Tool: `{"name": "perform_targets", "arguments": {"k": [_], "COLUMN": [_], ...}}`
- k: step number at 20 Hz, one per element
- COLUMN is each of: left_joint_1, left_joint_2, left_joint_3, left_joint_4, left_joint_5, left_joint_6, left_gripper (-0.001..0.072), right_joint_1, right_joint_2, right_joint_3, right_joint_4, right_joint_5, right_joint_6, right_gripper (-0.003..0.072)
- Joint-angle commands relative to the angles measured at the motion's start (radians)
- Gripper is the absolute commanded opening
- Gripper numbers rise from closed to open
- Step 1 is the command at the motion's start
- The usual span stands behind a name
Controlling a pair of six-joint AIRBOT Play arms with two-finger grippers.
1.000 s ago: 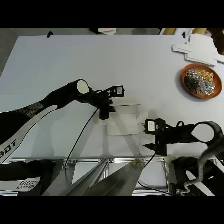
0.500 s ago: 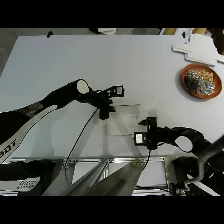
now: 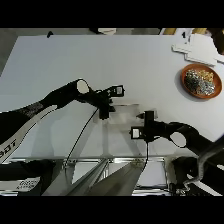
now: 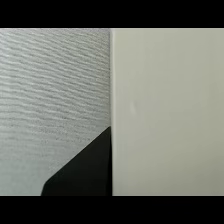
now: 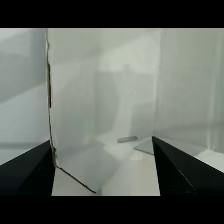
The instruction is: Fold the box and place the chain.
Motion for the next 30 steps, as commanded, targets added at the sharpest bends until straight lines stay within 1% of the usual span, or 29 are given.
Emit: {"name": "perform_targets", "arguments": {"k": [1, 4, 9, 11, 13, 15, 18, 19, 20, 24, 28, 30], "left_joint_1": [-0.001, -0.001, -0.001, -0.001, -0.001, -0.001, -0.001, -0.001, -0.001, -0.001, -0.001, -0.001], "left_joint_2": [-0.001, -0.001, -0.001, -0.001, -0.001, -0.001, -0.001, -0.001, -0.001, -0.001, -0.001, -0.001], "left_joint_3": [0.0, 0.0, 0.0, 0.0, 0.0, 0.0, 0.0, 0.0, 0.0, 0.0, 0.0, 0.0], "left_joint_4": [0.0, 0.0, 0.0, 0.0, 0.0, 0.0, 0.0, 0.0, 0.0, 0.0, 0.0, 0.0], "left_joint_5": [-0.001, -0.001, -0.001, -0.002, -0.001, -0.001, -0.001, -0.001, -0.001, -0.001, -0.001, -0.001], "left_joint_6": [0.0, 0.0, 0.0, 0.0, 0.0, 0.0, 0.0, 0.0, 0.0, 0.0, 0.0, 0.0], "left_gripper": [0.001, 0.001, 0.001, 0.001, 0.001, 0.001, 0.001, 0.001, 0.001, 0.001, 0.001, 0.001], "right_joint_1": [-0.029, -0.071, -0.166, -0.198, -0.227, -0.271, -0.358, -0.382, -0.402, -0.451, -0.452, -0.452], "right_joint_2": [-0.003, -0.003, -0.014, -0.045, -0.087, -0.132, -0.196, -0.215, -0.23, -0.26, -0.319, -0.356], "right_joint_3": [0.061, 0.106, 0.134, 0.134, 0.136, 0.151, 0.196, 0.208, 0.214, 0.219, 0.219, 0.219], "right_joint_4": [0.006, 0.016, 0.056, 0.106, 0.229, 0.336, 0.427, 0.455, 0.476, 0.509, 0.613, 0.623], "right_joint_5": [0.07, 0.129, 0.136, 0.136, 0.152, 0.219, 0.348, 0.361, 0.359, 0.37, 0.444, 0.469], "right_joint_6": [0.017, 0.054, 0.041, -0.029, -0.112, -0.204, -0.408, -0.46, -0.485, -0.524, -0.624, -0.635], "right_gripper": [0.0624, 0.0624, 0.0622, 0.0622, 0.0622, 0.0624, 0.0626, 0.0651, 0.0689, 0.07, 0.0713, 0.0713]}}
